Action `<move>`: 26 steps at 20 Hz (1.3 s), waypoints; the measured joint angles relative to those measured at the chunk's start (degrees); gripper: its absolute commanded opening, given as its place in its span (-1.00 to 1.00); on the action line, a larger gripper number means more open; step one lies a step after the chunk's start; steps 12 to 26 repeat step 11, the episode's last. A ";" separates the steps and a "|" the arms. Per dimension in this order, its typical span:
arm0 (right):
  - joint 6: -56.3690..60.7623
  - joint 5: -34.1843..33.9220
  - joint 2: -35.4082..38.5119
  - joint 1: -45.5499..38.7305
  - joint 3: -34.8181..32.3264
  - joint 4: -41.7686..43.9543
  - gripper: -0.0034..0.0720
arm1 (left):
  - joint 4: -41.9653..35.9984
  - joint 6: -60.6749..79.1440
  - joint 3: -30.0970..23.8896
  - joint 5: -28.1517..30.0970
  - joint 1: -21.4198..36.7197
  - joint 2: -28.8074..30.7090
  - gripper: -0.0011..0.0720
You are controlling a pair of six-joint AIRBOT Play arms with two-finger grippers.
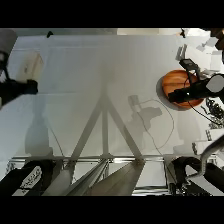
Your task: Fold the box and place the chain.
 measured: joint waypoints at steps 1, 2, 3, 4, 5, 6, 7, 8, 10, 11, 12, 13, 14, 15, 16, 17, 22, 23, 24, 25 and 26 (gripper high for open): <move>0.00 0.00 0.00 0.00 0.00 0.02 -0.89 | 0.02 -0.24 -1.79 1.40 0.33 -1.86 -0.97; 0.00 0.00 0.00 0.00 0.00 0.02 -0.89 | 0.20 -0.42 -3.26 2.49 0.61 -4.00 -0.97; 0.00 0.00 0.00 0.00 0.00 0.02 -0.89 | 0.26 -0.59 -4.17 3.74 0.76 -5.99 -0.97; 0.00 0.00 0.00 0.00 0.00 0.02 -0.89 | 0.33 -0.74 -4.87 4.68 0.87 -7.96 -0.97; 0.00 0.00 0.00 0.00 0.00 0.02 -0.89 | 0.39 -0.83 -5.46 5.49 0.98 -10.01 -0.92; 0.00 0.02 0.00 0.00 0.00 0.02 -0.89 | 0.39 -0.87 -5.81 6.60 1.03 -11.87 -0.79; 0.00 0.00 0.00 0.00 0.00 0.02 -0.89 | 0.37 -1.07 -6.08 6.97 1.07 -13.35 -0.41; 0.00 0.00 0.00 0.00 0.00 0.02 -0.89 | 0.26 -1.14 -6.25 7.21 1.14 -14.47 0.25; 0.00 0.00 0.00 0.00 0.00 0.02 -0.89 | 0.42 -1.07 -6.45 8.44 1.16 -15.58 0.94; 0.00 0.02 0.00 0.00 0.00 0.02 -0.89 | 0.42 -1.11 -6.54 8.46 1.20 -15.74 0.94; 0.00 0.02 0.00 0.00 0.00 0.02 -0.89 | 0.42 -1.11 -6.54 8.46 1.20 -15.74 0.94; 0.00 0.02 0.00 0.00 0.00 0.02 -0.89 | 0.42 -1.11 -6.54 8.46 1.20 -15.74 0.94; 0.00 0.02 0.00 0.00 0.00 0.02 -0.89 | 0.42 -1.11 -6.54 8.46 1.20 -15.74 0.94; 0.00 0.02 0.00 0.00 0.00 0.02 -0.89 | 0.42 -1.11 -6.54 8.46 1.20 -15.74 0.94; 0.00 0.02 0.00 0.00 0.00 0.02 -0.89 | 0.42 -1.11 -6.54 8.46 1.20 -15.74 0.94; 0.00 0.02 0.00 0.00 0.00 0.02 -0.89 | 0.42 -1.11 -6.54 8.46 1.20 -15.74 0.94; 0.00 0.02 0.00 0.00 0.00 0.02 -0.89 | 0.42 -1.11 -6.54 8.46 1.20 -15.74 0.94; 0.00 0.02 0.00 0.00 0.00 0.02 -0.89 | 0.42 -1.11 -6.54 8.46 1.20 -15.74 0.94; 0.00 0.02 0.00 0.00 0.00 0.02 -0.89 | 0.42 -1.11 -6.54 8.46 1.20 -15.74 0.94; 0.00 0.02 0.00 0.00 0.00 0.02 -0.89 | 0.42 -1.11 -6.54 8.46 1.20 -15.74 0.94; 0.00 0.02 0.00 0.00 0.00 0.02 -0.89 | 0.42 -1.11 -6.54 8.46 1.20 -15.74 0.94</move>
